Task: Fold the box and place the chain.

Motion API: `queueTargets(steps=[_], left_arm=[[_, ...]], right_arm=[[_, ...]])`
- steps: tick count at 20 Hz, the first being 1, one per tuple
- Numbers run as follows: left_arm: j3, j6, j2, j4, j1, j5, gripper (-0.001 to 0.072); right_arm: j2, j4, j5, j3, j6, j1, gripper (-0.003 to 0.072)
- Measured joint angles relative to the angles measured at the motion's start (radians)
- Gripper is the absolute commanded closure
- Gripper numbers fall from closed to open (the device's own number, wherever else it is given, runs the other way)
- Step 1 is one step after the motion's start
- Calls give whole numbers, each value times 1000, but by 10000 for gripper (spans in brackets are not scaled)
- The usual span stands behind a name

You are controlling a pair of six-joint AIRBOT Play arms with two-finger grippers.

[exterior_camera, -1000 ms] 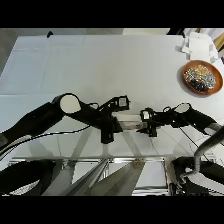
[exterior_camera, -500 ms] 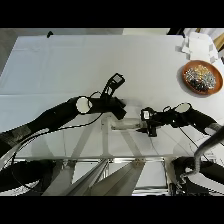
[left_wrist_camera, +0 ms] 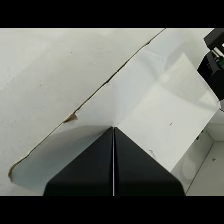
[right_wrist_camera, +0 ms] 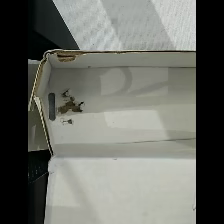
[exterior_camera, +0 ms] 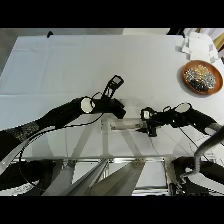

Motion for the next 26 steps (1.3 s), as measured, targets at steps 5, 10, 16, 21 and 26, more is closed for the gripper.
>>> queueTargets(steps=[5,10,16,21,26], left_arm=[[-1,0,21,31,21,-32,709],[0,70,167,174,80,-161,705],[-17,205,257,409,113,-549,705],[-50,307,198,423,116,-632,702],[-57,367,117,407,116,-651,649]], right_arm=[[0,-2,0,0,-1,0,368],[0,-5,0,0,-2,0,368],[0,-4,0,0,-1,0,368],[0,-2,0,0,-1,0,368],[0,-2,0,0,-1,0,368]])
